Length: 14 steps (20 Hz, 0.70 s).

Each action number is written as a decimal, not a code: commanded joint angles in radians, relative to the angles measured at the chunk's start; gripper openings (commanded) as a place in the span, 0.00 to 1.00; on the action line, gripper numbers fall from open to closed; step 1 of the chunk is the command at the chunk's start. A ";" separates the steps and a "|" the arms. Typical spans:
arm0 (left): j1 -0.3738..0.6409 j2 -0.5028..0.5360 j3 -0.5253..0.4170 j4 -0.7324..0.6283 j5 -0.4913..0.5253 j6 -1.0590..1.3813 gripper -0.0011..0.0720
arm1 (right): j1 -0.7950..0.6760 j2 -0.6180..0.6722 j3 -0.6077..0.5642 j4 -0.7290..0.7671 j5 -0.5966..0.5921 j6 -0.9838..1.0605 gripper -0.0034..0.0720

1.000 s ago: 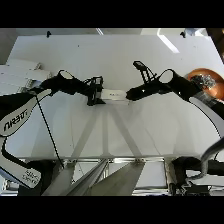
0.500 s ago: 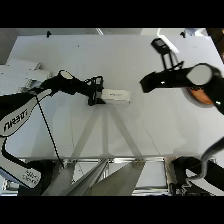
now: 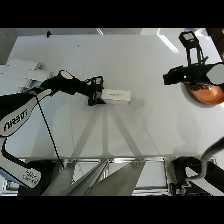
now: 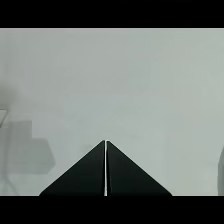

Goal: Fold the box and place the chain.

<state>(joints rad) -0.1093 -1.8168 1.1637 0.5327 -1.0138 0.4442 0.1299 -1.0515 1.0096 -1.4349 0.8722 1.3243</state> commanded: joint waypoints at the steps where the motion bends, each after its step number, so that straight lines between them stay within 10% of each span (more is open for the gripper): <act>1: -0.003 0.000 0.000 -0.008 0.001 0.000 0.42 | -0.010 0.001 0.000 -0.016 0.002 0.011 0.06; 6: -0.017 0.000 0.000 0.005 0.004 0.000 0.42 | -0.010 0.001 0.000 -0.016 0.002 0.011 0.06; 9: -0.016 0.000 0.000 0.000 0.003 0.002 0.04 | -0.010 0.001 0.000 -0.016 0.002 0.011 0.06; 14: -0.016 0.066 0.000 0.000 -0.007 -0.105 0.02 | -0.010 0.001 0.000 -0.016 0.002 0.011 0.06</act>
<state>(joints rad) -0.1253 -1.7905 1.1633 0.5358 -1.0153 0.4171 0.1207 -1.0512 1.0096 -1.4509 0.8742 1.3350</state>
